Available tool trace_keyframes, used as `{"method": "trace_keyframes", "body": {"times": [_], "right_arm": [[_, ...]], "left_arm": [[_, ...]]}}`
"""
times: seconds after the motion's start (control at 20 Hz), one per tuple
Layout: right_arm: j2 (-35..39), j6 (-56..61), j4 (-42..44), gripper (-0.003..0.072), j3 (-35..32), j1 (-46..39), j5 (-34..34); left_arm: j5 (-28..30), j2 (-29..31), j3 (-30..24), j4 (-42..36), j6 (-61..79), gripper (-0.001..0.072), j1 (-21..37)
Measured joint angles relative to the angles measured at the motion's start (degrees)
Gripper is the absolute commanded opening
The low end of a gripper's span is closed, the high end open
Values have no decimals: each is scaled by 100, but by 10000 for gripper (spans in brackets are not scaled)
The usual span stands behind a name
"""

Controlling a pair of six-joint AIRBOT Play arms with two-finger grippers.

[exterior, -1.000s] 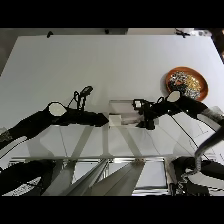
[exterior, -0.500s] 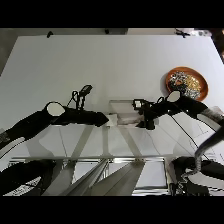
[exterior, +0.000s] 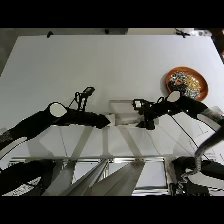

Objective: Fold the box and place the chain.

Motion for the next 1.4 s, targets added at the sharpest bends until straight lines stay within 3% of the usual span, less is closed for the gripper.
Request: {"method": "trace_keyframes", "body": {"times": [0.65, 1.1, 1.4], "right_arm": [[0, 0, 0, 333, 0, 0, 0], [0, 0, 0, 333, 0, 0, 0], [0, 0, 0, 333, 0, 0, 0]], "left_arm": [[216, -103, 267, 50, -400, 437, -234], [61, -293, 761, 1272, -1574, 437, -428], [-118, -422, 1043, 1650, -2050, 482, -579]]}}
